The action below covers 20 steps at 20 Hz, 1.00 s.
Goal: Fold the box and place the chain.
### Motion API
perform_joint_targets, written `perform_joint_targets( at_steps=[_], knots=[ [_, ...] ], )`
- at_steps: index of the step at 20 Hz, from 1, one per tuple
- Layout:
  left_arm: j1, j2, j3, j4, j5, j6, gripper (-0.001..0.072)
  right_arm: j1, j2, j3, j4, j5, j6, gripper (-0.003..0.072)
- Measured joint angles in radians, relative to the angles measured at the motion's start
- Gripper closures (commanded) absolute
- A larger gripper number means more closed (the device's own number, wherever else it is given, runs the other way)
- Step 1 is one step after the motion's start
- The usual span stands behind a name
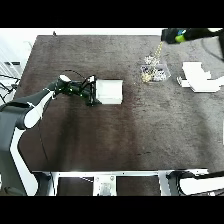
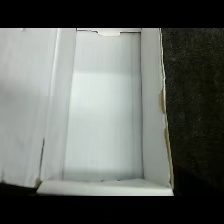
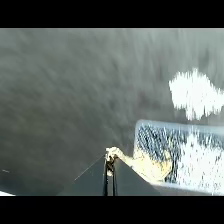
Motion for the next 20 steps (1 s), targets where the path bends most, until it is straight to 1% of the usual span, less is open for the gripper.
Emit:
perform_joint_targets(
  at_steps=[3,6,13,20],
  knots=[
    [0.000,0.000,0.000,0.000,0.000,0.000,0.0357,0.039,0.111,0.001,0.000,0.023,-0.020,0.0676],
    [0.000,0.000,0.000,0.000,0.000,0.000,0.0357,0.082,0.174,0.001,0.000,0.082,-0.030,0.0675],
    [0.000,0.000,0.000,0.000,0.000,0.000,0.0357,0.222,0.209,-0.025,-0.001,0.189,-0.047,0.0675],
    [0.000,0.000,0.000,0.000,0.000,0.000,0.0357,0.360,0.207,-0.083,0.000,0.204,-0.052,0.0675]
  ],
)
